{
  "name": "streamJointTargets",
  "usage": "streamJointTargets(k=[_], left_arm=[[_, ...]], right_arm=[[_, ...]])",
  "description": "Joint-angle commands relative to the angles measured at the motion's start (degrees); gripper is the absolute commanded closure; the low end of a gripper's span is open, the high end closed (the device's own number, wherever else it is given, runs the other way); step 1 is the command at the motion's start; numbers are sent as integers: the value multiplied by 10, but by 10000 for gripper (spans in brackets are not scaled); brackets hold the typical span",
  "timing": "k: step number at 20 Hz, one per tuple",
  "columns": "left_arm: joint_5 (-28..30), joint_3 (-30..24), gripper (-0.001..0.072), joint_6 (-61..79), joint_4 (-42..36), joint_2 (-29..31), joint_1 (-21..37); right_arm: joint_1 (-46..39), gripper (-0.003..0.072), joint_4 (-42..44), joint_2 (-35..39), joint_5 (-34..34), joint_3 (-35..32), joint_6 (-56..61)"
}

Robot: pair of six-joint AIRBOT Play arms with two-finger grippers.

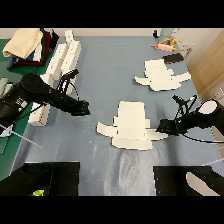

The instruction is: Fold the box.

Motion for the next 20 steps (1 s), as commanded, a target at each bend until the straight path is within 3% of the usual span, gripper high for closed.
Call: streamJointTargets(k=[1,2,3,6,8,9,10,15,20], left_arm=[[-2,0,695,2,0,0,2],[-2,0,695,0,0,0,1],[-2,0,695,0,-2,0,0],[13,0,695,1,0,0,2],[12,0,687,2,19,-1,17],[12,0,419,2,20,-1,28],[13,0,73,0,20,-1,39],[11,0,63,7,18,-22,58],[-3,0,63,157,-99,-124,58]], right_arm=[[3,578,9,4,-1,-5,-13],[3,656,26,4,6,-5,-35],[3,683,52,4,11,-5,-68],[12,684,139,16,16,-17,-149],[34,684,152,53,-5,-49,-160],[45,684,151,79,-26,-69,-159],[56,685,152,103,-46,-87,-157],[75,684,148,155,-89,-131,-145],[75,684,144,154,-89,-131,-146]])
